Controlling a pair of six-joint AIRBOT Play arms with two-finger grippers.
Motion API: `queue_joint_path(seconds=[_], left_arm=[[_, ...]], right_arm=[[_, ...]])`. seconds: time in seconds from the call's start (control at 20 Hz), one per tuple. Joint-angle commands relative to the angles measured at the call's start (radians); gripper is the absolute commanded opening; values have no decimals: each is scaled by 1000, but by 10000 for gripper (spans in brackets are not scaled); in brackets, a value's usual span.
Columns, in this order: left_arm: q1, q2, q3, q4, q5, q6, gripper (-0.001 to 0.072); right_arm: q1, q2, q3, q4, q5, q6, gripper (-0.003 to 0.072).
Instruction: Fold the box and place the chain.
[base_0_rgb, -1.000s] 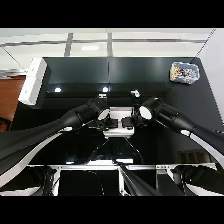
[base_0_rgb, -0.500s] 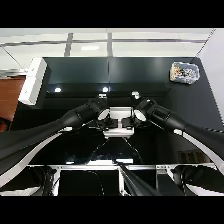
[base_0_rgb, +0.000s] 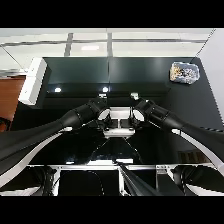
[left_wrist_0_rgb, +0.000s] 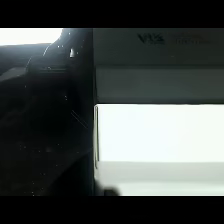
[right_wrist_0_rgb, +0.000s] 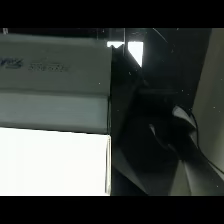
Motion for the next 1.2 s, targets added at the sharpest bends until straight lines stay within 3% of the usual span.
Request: queue_joint_path(seconds=[0.0,0.05,0.15,0.35,0.45,0.65,0.75,0.95,1.0,1.05,1.15], left_arm=[[0,-1,0,3,0,-2,28],[0,-1,0,3,0,-2,28],[0,-1,0,3,0,-2,28],[0,-1,0,3,0,-2,28],[1,-1,0,3,0,-2,28],[1,-1,0,3,-1,-2,28],[1,-1,0,3,0,-2,28],[0,-1,0,3,-1,-2,28],[0,-1,0,3,-1,-2,28],[0,-1,0,3,-1,-2,28],[1,-1,0,3,-1,-2,28]], right_arm=[[1,0,1,10,-8,3,208],[1,0,1,11,-8,3,198],[1,0,1,15,-9,3,12],[1,5,1,14,-8,3,20],[0,28,7,14,-2,-1,324],[-6,175,32,-4,50,-80,322],[-10,292,52,-94,107,-126,322],[-61,448,50,-635,138,-140,324],[-107,444,46,-726,103,-136,367],[-181,437,33,-753,24,-132,685],[-367,389,17,-661,-122,-130,720]])
